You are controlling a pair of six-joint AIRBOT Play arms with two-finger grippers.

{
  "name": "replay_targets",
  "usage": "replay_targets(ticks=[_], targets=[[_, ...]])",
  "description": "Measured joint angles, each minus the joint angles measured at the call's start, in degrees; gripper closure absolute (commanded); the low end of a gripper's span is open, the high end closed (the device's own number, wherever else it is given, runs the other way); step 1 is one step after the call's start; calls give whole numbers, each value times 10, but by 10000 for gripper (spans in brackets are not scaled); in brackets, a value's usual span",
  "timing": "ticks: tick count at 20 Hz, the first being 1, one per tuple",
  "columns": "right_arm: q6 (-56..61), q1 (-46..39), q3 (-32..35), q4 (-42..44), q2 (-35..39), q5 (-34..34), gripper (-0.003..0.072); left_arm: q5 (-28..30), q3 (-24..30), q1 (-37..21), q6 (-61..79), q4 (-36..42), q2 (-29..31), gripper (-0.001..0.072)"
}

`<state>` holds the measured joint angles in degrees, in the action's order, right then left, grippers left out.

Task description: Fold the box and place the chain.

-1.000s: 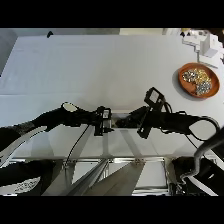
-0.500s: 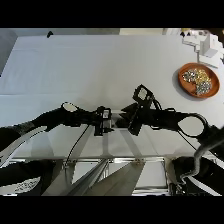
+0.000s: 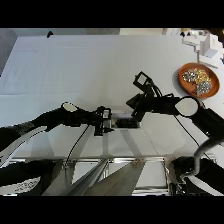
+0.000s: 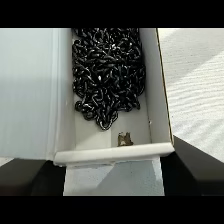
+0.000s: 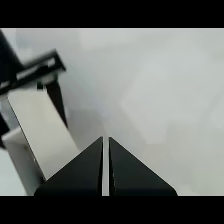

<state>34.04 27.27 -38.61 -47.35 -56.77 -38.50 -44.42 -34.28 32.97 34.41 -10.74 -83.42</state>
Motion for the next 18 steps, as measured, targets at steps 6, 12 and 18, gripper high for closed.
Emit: replay_targets(ticks=[6, 12, 18], targets=[[0, 1, -1, -57, -32, -98, 525, 0, 0, 0, 0, 0, 0, 644], [-10, 38, -1, -89, -35, -120, 504, 0, 0, 0, 0, 0, 0, 644], [-30, 60, -1, -93, -35, -115, 500, 0, 0, 0, 0, 0, 0, 644]])
